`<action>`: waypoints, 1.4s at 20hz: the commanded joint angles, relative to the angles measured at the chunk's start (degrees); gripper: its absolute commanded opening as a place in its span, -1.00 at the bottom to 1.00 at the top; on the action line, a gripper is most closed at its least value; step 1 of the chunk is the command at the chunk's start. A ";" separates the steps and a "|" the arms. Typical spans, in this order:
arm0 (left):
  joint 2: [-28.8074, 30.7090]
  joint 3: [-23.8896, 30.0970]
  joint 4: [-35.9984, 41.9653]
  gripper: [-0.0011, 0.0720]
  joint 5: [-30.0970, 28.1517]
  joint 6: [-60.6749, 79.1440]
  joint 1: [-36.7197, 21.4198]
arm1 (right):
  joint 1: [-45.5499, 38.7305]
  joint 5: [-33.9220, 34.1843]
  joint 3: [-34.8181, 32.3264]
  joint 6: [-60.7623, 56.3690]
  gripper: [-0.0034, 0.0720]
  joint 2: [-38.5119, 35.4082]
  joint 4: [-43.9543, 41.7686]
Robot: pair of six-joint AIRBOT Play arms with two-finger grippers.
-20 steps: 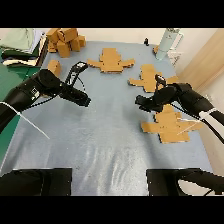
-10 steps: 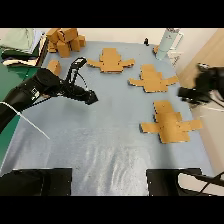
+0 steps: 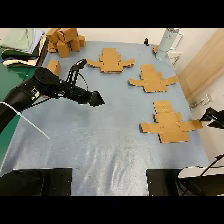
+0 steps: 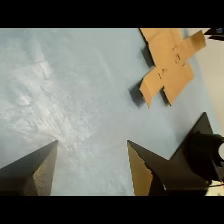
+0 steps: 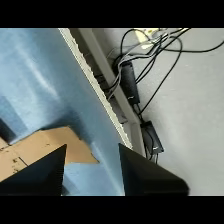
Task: Fold the box.
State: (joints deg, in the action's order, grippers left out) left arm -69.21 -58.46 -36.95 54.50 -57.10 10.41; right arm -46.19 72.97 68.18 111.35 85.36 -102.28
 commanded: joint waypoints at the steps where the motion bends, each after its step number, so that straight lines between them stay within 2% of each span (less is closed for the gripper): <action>1: -0.02 -0.04 1.44 0.84 3.80 -0.87 -0.02 | -2.25 4.24 0.07 10.23 0.43 3.06 -6.84; 2: -0.02 -0.04 1.44 0.84 4.61 -0.98 -0.04 | -2.23 5.81 0.09 12.02 0.42 3.23 -9.88; 7: -0.02 -0.04 1.44 0.84 6.36 -1.38 -0.04 | 1.62 14.73 0.07 13.09 -0.91 3.23 -15.63; 10: -0.02 -0.04 1.44 0.84 7.10 -0.55 -0.02 | 6.36 16.06 -0.24 5.49 -0.91 3.17 -23.85; 12: -0.02 -0.04 1.40 0.84 7.85 0.50 -0.04 | 10.56 15.08 -3.67 5.01 -0.91 1.29 -32.39; 13: -0.02 -0.04 1.38 0.84 8.28 0.70 -0.04 | 13.38 12.15 -6.82 4.74 -0.91 -0.87 -34.73; 16: -0.02 -0.04 0.48 0.84 11.72 1.16 -0.09 | 22.16 0.66 -18.99 -0.57 -0.91 -10.56 -34.34; 19: -0.02 -0.04 -1.70 0.84 15.85 2.47 -0.09 | 28.85 -8.85 -30.77 -9.51 -0.89 -21.55 -29.09; 20: -0.02 -0.04 -2.25 0.84 16.26 2.47 -0.09 | 29.73 -9.14 -32.35 -10.54 -0.70 -23.02 -26.86; 21: -0.02 -0.04 -2.25 0.84 16.22 2.49 -0.09 | 30.25 -8.72 -32.87 -11.10 -0.13 -23.21 -24.98; 22: -0.02 -0.04 -2.25 0.84 16.17 2.54 -0.07 | 30.27 -8.00 -32.83 -11.32 0.06 -22.82 -24.37; 25: -0.02 -0.04 -2.25 0.84 16.13 2.49 -0.07 | 30.27 -7.50 -31.91 -8.83 0.04 -20.28 -24.90; 26: -0.02 -0.04 -2.25 0.84 16.15 2.45 -0.09 | 30.27 -6.47 -31.01 -7.15 -0.03 -18.99 -25.31; 28: -0.02 -0.04 -2.25 0.84 16.22 1.99 -0.09 | 30.27 -3.28 -28.48 -4.55 -0.03 -15.89 -25.73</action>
